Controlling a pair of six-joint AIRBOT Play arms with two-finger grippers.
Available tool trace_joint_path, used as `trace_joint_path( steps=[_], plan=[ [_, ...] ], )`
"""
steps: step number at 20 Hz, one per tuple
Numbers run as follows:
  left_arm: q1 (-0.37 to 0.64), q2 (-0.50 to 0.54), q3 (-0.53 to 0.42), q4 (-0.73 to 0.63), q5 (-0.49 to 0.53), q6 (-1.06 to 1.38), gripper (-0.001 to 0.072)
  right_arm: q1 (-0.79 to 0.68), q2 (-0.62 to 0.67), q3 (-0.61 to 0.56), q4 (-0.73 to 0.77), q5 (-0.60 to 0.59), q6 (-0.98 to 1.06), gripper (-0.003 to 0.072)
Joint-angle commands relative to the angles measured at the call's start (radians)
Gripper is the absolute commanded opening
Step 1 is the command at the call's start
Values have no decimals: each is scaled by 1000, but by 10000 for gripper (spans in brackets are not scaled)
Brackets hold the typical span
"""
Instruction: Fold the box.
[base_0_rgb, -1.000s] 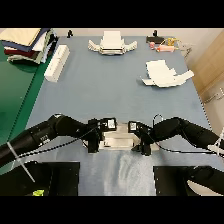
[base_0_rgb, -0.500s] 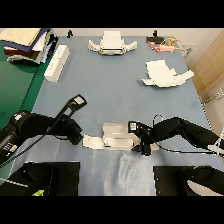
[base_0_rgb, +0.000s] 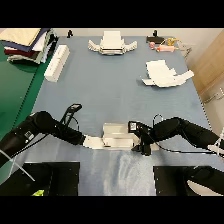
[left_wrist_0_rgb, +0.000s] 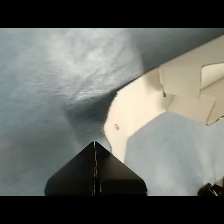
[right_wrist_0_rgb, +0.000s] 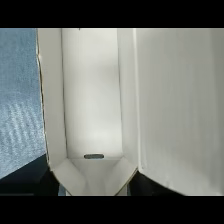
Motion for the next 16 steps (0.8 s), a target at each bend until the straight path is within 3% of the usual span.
trace_joint_path(
  steps=[1, 6, 12, 13, 14, 16],
  plan=[
    [-104, -70, -19, -119, 67, 14, 14, 0, 0, 1, 0, 0, 0, 443],
    [-239, -45, -12, -153, 156, -59, 13, 0, 0, 1, 0, 0, 0, 443],
    [-246, 45, 48, -127, 148, -134, 18, 0, 0, 1, 0, 0, 0, 443],
    [-247, 48, 50, -129, 150, -137, 161, 0, 0, 1, 0, 0, 0, 442],
    [-248, 45, 50, -131, 148, -161, 368, 0, 0, 1, 0, 0, 0, 443],
    [-248, 44, 50, -133, 149, -178, 375, 0, 0, 1, 0, 0, 0, 443]
  ],
)
